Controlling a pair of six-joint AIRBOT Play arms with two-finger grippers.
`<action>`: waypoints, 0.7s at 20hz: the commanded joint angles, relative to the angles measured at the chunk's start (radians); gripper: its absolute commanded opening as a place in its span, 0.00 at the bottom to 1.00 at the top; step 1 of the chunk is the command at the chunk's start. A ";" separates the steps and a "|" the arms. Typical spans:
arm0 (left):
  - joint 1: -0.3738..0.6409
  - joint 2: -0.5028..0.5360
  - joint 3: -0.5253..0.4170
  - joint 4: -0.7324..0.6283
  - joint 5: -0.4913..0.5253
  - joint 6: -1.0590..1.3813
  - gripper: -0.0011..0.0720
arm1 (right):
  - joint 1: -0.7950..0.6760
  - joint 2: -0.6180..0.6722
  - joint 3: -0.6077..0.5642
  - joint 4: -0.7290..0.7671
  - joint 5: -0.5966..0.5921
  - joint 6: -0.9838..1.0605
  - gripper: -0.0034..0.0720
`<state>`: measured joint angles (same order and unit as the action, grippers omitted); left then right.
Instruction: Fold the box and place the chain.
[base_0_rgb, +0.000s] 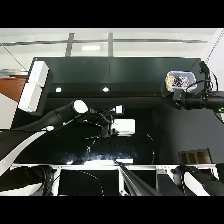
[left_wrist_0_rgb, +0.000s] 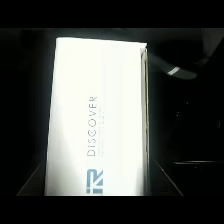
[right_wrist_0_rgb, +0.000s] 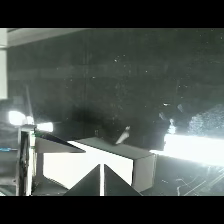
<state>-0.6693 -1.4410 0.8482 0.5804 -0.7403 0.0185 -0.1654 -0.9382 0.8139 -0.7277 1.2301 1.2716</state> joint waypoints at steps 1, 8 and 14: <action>-0.031 -0.016 0.002 0.078 0.068 -0.072 0.97 | -0.001 0.001 0.001 -0.010 0.000 0.000 0.10; 0.003 0.005 0.090 0.327 -0.047 -0.470 0.27 | -0.005 0.001 0.010 -0.007 -0.001 0.000 0.10; 0.301 0.272 0.079 0.626 -0.338 -0.909 0.24 | -0.084 0.013 0.058 -0.008 0.011 -0.063 0.10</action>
<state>-0.5037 -1.2877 0.9333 1.0569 -0.9115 -0.6685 -0.2173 -0.9291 0.8570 -0.7357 1.2335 1.2434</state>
